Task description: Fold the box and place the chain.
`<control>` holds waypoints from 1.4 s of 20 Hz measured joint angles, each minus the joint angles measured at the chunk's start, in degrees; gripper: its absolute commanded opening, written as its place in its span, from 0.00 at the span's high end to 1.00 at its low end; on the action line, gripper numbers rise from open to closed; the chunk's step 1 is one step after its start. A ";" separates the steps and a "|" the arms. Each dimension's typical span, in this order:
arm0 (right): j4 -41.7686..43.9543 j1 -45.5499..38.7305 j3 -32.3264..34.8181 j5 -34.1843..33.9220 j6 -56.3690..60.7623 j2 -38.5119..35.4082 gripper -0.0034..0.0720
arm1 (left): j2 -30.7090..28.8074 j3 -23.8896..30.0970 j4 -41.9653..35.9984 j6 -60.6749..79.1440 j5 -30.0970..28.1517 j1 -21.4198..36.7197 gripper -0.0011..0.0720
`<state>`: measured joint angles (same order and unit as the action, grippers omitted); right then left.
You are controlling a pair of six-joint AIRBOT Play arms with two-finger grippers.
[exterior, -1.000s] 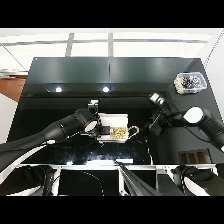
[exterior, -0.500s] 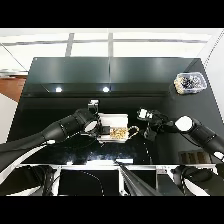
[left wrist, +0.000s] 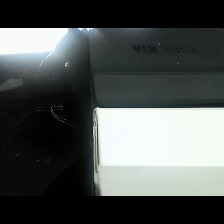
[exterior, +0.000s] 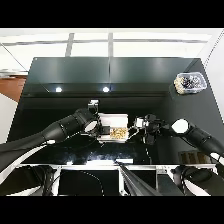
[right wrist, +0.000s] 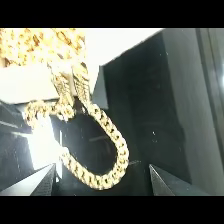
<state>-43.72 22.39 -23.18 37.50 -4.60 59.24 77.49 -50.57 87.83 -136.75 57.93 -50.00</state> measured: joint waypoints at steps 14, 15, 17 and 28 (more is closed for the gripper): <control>8.50 0.07 0.07 -1.77 -3.87 5.07 0.02 | 0.00 -0.02 0.00 0.00 0.02 0.00 0.94; 8.72 0.07 0.07 -1.84 -3.78 5.14 0.02 | 0.00 -0.02 -0.02 0.02 0.02 -0.02 0.94; 9.11 0.07 0.07 -2.01 -3.30 5.31 0.25 | 0.00 0.00 -0.02 0.00 0.02 -0.02 0.94; 9.40 0.07 0.07 -2.38 -0.55 5.35 0.87 | 0.00 0.00 -0.02 0.02 0.00 -0.02 0.94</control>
<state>-34.33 22.46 -23.11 35.11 -5.15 64.60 77.49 -50.57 87.81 -136.73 57.93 -50.02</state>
